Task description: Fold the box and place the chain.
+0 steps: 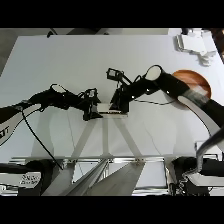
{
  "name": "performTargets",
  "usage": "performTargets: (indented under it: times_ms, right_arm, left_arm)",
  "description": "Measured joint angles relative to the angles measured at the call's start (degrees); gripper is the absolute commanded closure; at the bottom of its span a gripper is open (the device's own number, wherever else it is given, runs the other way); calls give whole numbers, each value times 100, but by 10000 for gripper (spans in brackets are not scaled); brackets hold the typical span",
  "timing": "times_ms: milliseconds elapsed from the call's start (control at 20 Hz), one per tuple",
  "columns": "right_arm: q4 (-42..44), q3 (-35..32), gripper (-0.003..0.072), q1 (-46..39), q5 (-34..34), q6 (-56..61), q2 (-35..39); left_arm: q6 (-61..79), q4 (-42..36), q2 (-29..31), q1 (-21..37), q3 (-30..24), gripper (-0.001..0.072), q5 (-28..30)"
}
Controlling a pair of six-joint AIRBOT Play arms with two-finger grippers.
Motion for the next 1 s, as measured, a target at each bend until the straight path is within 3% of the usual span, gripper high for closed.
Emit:
performTargets:
  times_ms: [100, 200, 500, 600, 700, 850, 1000]
  right_arm:
    - [-192, -400, 317, 55, -614, -136, 306]
    - [-319, -695, 408, 85, -1008, -208, 481]
    - [-487, -1141, 415, 232, -1517, -302, 662]
    - [-496, -1222, 345, 293, -1569, -319, 682]
    - [-498, -1294, 327, 334, -1591, -317, 686]
    - [-494, -1357, 192, 361, -1615, -302, 686]
    - [-494, -1381, 189, 372, -1613, -299, 686]
  left_arm:
    - [-2, 0, 0, 0, 0, 498, 0]
    - [-9, -2, 0, 0, 0, 498, 0]
    - [4, 0, 0, 0, 0, 498, 0]
    - [4, 0, 0, 0, 0, 498, 0]
    - [2, 0, 0, 0, 0, 498, 0]
    - [4, 0, 0, 0, 0, 498, 0]
    - [4, 0, 0, 0, 0, 498, 0]
